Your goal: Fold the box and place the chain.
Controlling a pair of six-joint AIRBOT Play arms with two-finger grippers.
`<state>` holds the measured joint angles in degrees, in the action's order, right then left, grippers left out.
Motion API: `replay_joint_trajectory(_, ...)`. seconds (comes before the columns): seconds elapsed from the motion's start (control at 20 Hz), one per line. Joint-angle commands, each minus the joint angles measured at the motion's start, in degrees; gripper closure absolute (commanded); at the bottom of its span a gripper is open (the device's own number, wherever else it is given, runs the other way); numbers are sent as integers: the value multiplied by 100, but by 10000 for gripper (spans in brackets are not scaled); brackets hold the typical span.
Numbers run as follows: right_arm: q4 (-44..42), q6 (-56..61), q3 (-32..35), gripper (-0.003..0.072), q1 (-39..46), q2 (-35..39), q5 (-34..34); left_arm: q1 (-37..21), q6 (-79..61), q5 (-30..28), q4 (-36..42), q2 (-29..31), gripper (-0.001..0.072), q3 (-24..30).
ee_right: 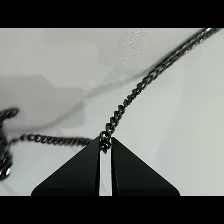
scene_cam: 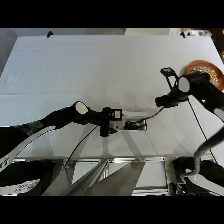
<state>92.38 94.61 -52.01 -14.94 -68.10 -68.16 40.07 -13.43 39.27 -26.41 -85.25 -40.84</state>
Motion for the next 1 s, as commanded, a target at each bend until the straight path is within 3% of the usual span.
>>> replay_joint_trajectory(0.0,-579,-192,35,666,-286,907,-601,2,-2,0,0,-2,659,2)
replay_joint_trajectory(0.3,-1338,-118,101,665,-1226,2098,-817,2,-2,-2,0,-2,659,2)
replay_joint_trajectory(0.6,-1357,452,101,665,-2170,2481,-706,2,-2,0,0,-2,659,2)
replay_joint_trajectory(0.95,-1351,914,101,665,-3101,2472,498,2,-2,0,0,-2,659,2)
